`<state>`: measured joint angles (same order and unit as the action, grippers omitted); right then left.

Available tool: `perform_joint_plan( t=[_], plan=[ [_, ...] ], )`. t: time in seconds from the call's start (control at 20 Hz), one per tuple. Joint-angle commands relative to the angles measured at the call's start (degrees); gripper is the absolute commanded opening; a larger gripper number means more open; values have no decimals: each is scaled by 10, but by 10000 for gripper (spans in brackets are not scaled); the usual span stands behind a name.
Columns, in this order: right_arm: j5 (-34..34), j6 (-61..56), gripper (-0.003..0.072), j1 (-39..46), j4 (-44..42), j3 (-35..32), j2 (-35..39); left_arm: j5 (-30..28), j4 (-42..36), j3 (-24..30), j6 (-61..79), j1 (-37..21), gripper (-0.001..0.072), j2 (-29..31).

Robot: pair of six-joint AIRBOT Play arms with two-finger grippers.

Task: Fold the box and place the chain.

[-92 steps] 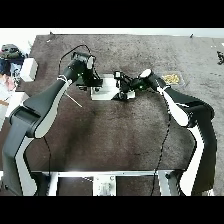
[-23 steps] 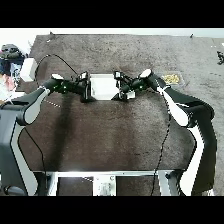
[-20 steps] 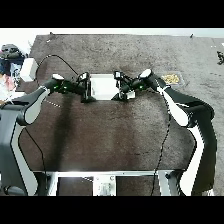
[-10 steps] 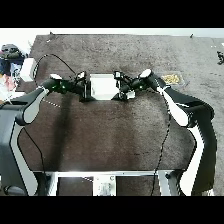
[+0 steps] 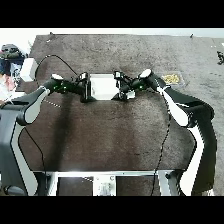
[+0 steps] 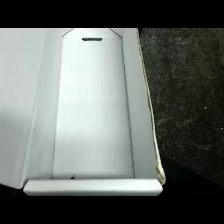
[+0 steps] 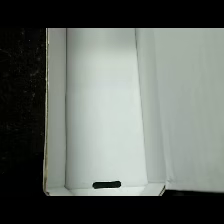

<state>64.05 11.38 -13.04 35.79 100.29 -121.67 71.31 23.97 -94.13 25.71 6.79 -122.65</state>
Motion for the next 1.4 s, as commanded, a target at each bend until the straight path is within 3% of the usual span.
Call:
perform_joint_plan(
  t=[0.0,0.05,0.15,1.35],
  plan=[
    [0,0,443,0,0,0,0,-9,0,0,-2,1,720,0],
    [0,0,443,0,0,1,0,-8,0,0,-2,1,691,0],
    [0,0,443,0,0,1,0,-8,0,0,-2,1,461,0],
    [0,0,442,0,0,0,0,-8,-2,0,-2,1,459,0]
  ],
)
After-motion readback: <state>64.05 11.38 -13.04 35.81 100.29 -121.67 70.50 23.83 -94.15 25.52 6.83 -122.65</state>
